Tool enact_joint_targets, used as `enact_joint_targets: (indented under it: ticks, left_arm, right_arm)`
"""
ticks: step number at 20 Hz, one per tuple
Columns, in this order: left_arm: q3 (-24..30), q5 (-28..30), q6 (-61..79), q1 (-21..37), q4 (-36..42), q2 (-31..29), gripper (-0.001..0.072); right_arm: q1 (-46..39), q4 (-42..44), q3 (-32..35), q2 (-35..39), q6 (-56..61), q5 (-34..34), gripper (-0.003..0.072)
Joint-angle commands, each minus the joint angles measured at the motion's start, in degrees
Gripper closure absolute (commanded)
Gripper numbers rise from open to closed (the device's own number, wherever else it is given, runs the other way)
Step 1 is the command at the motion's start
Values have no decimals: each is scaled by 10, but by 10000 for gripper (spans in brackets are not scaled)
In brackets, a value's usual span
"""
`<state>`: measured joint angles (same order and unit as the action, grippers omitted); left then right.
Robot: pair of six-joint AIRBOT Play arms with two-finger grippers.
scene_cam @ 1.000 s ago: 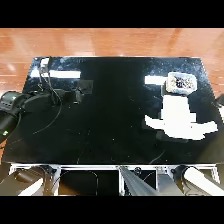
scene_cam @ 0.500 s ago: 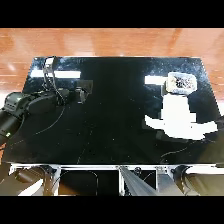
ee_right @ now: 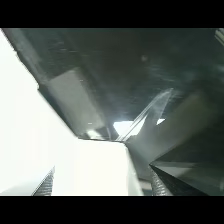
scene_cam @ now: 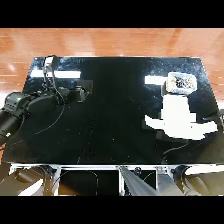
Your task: Fold the box and place the chain.
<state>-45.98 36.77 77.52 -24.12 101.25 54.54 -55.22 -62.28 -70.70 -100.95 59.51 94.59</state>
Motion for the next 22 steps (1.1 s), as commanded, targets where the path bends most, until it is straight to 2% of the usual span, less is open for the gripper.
enact_joint_targets:
  ticks: [1, 7, 8, 10, 11, 17, 22]
  left_arm:
    - [0, -2, 0, 0, 0, 0, 84]
    - [0, -2, 1, 0, -3, 0, 84]
    - [0, -3, 0, 0, -7, 0, 84]
    - [0, -5, 1, 0, -9, 0, 83]
    - [0, -5, 1, 0, -9, 0, 84]
    - [0, -7, 1, 0, -10, 0, 84]
    - [0, -11, 1, 0, -12, 0, 84]
  right_arm:
    - [30, -21, 10, -1, 14, 18, -23]
    - [49, -48, 38, 35, 18, 18, -21]
    - [49, -58, 42, 40, 18, 16, 34]
    - [49, -60, 57, 54, 15, 16, 340]
    - [49, -59, 63, 64, 9, 13, 667]
    - [70, -38, 86, 145, -15, -12, 661]
    - [154, 28, 143, 240, -26, -10, 661]
